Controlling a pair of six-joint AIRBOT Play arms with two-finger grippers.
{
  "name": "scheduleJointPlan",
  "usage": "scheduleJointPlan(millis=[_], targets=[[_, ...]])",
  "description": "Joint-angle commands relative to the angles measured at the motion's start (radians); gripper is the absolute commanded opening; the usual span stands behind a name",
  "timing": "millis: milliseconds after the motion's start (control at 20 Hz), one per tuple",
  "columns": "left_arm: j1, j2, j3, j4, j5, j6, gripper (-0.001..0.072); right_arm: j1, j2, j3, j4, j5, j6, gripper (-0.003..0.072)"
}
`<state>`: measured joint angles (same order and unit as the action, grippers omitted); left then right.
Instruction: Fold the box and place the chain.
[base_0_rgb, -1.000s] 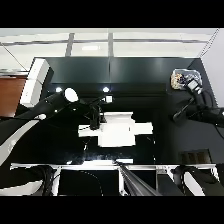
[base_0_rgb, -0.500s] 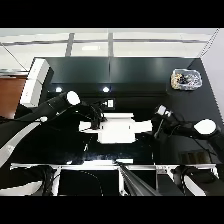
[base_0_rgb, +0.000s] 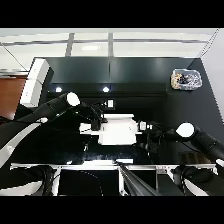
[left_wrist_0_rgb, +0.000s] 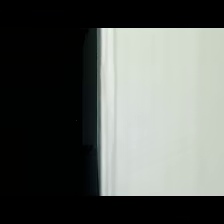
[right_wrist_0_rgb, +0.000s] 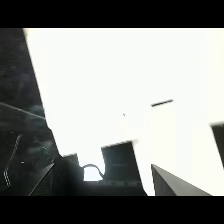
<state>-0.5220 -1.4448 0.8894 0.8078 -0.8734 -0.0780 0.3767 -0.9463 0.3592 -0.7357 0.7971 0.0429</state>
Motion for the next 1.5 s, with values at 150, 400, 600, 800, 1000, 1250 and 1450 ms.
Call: scheduleJointPlan(millis=[150, 400, 600, 800, 1000, 1250, 1450], targets=[[0.000, 0.000, 0.000, -0.005, 0.002, 0.000, 0.0031, 0.161, -0.030, 0.000, 0.021, -0.150, -0.034, 0.0700], [0.000, 0.000, 0.000, -0.005, 0.002, 0.000, 0.0032, 0.183, -0.051, 0.000, 0.029, -0.176, -0.035, 0.0701], [0.000, 0.000, 0.000, -0.005, 0.002, 0.000, 0.0031, 0.183, -0.051, 0.000, 0.029, -0.182, -0.036, 0.0701], [0.000, 0.000, 0.000, -0.005, 0.001, 0.000, 0.0031, 0.182, -0.050, 0.000, 0.068, -0.258, -0.035, 0.0701], [0.000, 0.000, 0.000, -0.005, 0.000, 0.000, 0.0032, 0.174, -0.050, 0.047, 0.099, -0.215, -0.035, 0.0701], [0.000, 0.000, 0.000, -0.005, 0.000, 0.000, 0.0032, 0.085, -0.050, 0.111, 0.100, -0.196, -0.036, 0.0700], [0.000, 0.000, 0.000, -0.005, 0.000, 0.001, 0.0032, 0.066, -0.051, 0.122, 0.169, -0.169, -0.121, 0.0701]])
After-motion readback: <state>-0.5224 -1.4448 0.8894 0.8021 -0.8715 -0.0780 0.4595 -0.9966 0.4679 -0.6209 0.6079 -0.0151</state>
